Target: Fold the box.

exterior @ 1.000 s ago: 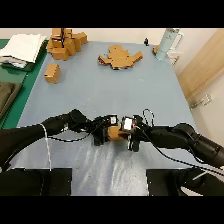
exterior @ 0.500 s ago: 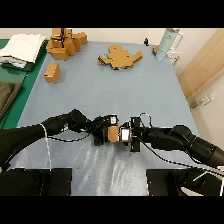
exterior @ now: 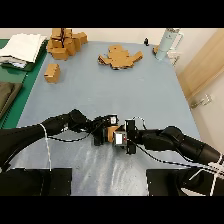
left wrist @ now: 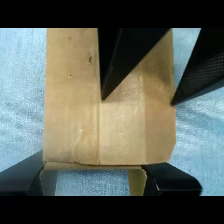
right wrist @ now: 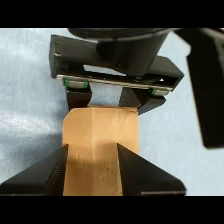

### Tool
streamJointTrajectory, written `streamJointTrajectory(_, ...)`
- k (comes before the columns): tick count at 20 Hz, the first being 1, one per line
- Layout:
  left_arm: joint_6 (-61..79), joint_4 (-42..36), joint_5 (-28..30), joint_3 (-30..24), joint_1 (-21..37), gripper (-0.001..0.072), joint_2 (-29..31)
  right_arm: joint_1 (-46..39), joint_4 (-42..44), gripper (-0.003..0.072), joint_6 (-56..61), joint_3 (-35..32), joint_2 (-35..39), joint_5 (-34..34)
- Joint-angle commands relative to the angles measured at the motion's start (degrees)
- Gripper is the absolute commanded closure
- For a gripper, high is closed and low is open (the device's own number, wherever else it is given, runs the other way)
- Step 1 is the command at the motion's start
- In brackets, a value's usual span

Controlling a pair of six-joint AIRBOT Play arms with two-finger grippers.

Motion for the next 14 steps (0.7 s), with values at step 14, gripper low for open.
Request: streamJointTrajectory(14, 0.0, 0.0, 0.0, 0.0, 0.0, 0.0246, 0.0, 6.2, -16.7, 0.0212, 15.7, -3.6, 1.6, 8.3)
